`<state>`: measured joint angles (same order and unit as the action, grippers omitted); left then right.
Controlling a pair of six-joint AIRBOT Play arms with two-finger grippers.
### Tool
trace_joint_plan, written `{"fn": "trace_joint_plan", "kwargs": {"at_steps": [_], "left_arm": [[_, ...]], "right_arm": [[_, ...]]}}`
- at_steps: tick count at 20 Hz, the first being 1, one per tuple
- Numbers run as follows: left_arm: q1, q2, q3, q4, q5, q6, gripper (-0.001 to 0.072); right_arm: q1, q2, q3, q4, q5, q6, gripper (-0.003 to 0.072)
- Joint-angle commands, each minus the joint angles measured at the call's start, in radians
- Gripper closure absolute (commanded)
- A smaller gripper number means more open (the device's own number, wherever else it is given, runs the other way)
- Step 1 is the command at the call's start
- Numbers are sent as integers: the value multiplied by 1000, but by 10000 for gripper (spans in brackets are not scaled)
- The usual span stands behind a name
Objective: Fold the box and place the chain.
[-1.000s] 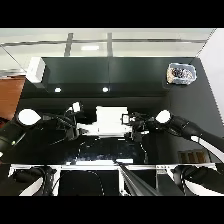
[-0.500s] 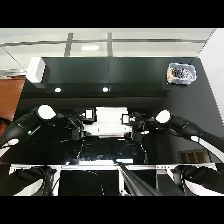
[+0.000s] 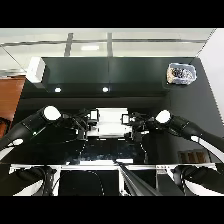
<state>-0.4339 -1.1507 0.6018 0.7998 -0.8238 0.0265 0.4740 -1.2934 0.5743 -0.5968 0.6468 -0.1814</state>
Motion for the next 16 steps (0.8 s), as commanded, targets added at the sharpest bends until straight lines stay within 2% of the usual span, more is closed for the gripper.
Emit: {"fn": "trace_joint_plan", "kwargs": {"at_steps": [1, 4, 10, 14, 15, 16], "left_arm": [[-3, -2, 0, -71, -19, -7, 553], [-3, -19, 0, -164, -15, -6, 552], [-3, -95, 0, -262, -15, -6, 554], [-3, -101, 0, -258, -15, -6, 554], [-3, -101, 0, -258, -16, -6, 560], [-3, -101, 0, -258, -16, -6, 639]], "right_arm": [[1, 0, 0, 1, 0, 2, 259], [1, 0, 0, 1, 0, 2, 259], [1, 0, 0, 1, 0, 2, 259], [1, 0, 0, 1, 0, 2, 259], [1, 0, 0, 1, 0, 2, 259], [1, 0, 0, 1, 0, 2, 259]]}}
